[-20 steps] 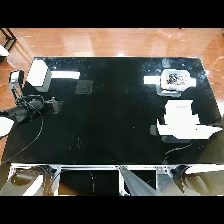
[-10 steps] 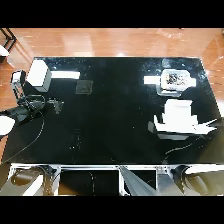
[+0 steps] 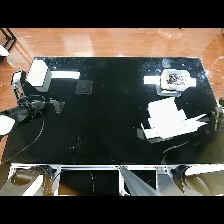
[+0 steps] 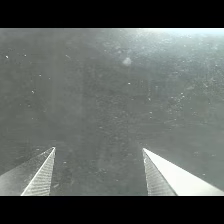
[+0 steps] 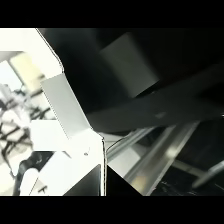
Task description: Fold the box and place the chain.
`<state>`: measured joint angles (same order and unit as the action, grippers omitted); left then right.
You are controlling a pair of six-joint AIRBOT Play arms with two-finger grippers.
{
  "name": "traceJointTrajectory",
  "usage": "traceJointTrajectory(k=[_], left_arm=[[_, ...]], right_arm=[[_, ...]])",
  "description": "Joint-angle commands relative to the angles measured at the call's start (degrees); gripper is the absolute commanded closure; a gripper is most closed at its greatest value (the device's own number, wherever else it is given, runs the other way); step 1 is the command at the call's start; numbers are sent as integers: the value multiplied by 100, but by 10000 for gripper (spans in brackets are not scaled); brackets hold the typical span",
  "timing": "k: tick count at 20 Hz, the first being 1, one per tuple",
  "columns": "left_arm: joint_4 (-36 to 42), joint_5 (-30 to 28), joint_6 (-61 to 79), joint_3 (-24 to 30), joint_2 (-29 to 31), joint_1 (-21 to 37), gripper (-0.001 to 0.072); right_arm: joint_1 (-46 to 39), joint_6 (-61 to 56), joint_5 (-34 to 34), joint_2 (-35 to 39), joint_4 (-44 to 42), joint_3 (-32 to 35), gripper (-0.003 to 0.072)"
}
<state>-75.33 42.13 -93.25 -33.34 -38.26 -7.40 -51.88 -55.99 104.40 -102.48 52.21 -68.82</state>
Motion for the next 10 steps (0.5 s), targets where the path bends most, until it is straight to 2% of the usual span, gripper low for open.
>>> traceJointTrajectory(k=[1,5,10], left_arm=[[271,42,7,2,-2,-2,70],[824,68,455,2,-13,-7,70],[1794,153,1032,2,-389,-7,70]], right_arm=[[603,83,-92,179,-691,197,659],[1473,70,-546,914,-1082,332,659],[2522,-345,-2159,2505,-1561,1467,659]])
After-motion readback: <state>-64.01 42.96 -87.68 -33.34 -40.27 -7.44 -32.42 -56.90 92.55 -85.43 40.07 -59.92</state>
